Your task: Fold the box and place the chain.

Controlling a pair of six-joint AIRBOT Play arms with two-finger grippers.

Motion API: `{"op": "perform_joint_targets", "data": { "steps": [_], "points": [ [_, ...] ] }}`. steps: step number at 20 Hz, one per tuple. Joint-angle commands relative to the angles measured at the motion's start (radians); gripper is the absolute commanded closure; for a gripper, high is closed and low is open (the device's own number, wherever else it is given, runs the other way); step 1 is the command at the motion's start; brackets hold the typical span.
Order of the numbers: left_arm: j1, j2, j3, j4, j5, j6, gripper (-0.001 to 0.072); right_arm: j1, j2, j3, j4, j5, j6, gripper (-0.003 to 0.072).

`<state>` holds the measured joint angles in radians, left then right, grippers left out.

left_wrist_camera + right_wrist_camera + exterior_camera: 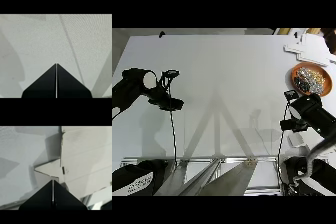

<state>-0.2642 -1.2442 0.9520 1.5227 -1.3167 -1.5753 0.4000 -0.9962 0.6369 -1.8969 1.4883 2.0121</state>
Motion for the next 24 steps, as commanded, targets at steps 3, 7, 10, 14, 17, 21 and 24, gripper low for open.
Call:
{"op": "perform_joint_targets", "data": {
  "steps": [3,7,10,14,17,21,24],
  "points": [
    [0.001,0.001,0.000,0.000,0.000,0.000,0.0700,0.000,0.001,0.001,0.000,0.000,0.000,0.0668],
    [0.001,0.001,0.000,0.000,0.000,0.000,0.0700,0.000,0.001,0.001,0.000,0.000,0.000,0.0668],
    [0.001,0.001,0.000,0.000,0.000,0.000,0.0700,0.000,0.001,0.001,0.000,-0.020,0.001,0.0668],
    [0.001,0.001,0.000,0.000,0.000,0.000,0.0700,0.000,0.001,0.001,-0.003,-0.096,-0.002,0.0668],
    [0.001,0.001,0.000,0.000,0.000,0.000,0.0700,-0.027,0.000,0.013,-0.053,-0.143,-0.058,0.0671],
    [0.001,0.001,0.000,0.000,0.000,0.000,0.0700,-0.295,0.000,0.082,-0.239,-0.062,-0.218,0.0669],
    [0.001,0.001,0.000,0.000,0.000,0.000,0.0700,-0.535,0.000,0.092,-0.328,-0.126,-0.406,0.0470]
  ]
}}
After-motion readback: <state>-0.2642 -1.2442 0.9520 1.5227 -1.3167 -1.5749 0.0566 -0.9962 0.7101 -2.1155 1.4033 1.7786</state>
